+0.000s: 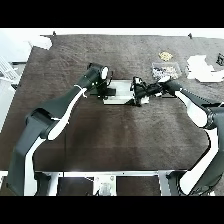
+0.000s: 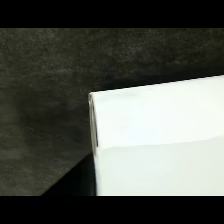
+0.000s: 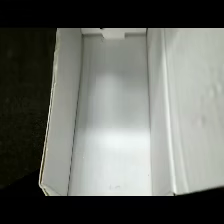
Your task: Fold the box and place the chain.
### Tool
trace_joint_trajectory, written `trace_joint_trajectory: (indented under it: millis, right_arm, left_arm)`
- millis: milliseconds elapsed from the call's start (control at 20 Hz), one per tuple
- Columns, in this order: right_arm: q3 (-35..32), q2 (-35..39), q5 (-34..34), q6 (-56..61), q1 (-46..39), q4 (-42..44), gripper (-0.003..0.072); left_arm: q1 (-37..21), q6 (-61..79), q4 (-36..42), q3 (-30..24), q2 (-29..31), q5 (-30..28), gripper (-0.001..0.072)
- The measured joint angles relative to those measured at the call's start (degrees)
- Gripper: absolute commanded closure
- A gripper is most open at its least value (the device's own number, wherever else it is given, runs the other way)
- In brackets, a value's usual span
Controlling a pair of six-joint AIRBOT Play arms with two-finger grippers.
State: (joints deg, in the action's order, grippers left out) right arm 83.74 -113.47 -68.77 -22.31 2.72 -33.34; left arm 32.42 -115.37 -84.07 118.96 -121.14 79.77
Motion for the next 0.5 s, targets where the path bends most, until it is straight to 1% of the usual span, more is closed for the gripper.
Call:
trace_joint_trajectory:
  millis: [350, 400, 450, 500]
  right_arm:
    - [0.0, 0.0, 0.2, -0.2, 0.0, -0.3, 0.0115]
    - [0.0, 0.0, 0.2, -0.2, 0.0, -0.3, 0.0115]
    - [0.0, 0.0, 0.5, -0.5, 0.0, -0.7, 0.0115]
    - [0.0, 0.0, 0.5, -0.5, -0.1, -0.8, 0.0115]
  left_arm:
    - [0.1, 0.3, 0.2, 0.0, 0.0, 0.0, 0.0684]
    - [0.0, 0.4, 0.3, 0.0, 0.0, -0.1, 0.0474]
    - [0.0, 0.6, 0.7, 0.0, 0.0, 0.0, 0.0136]
    - [0.0, 0.6, 0.7, 0.0, 0.1, 0.0, 0.0178]
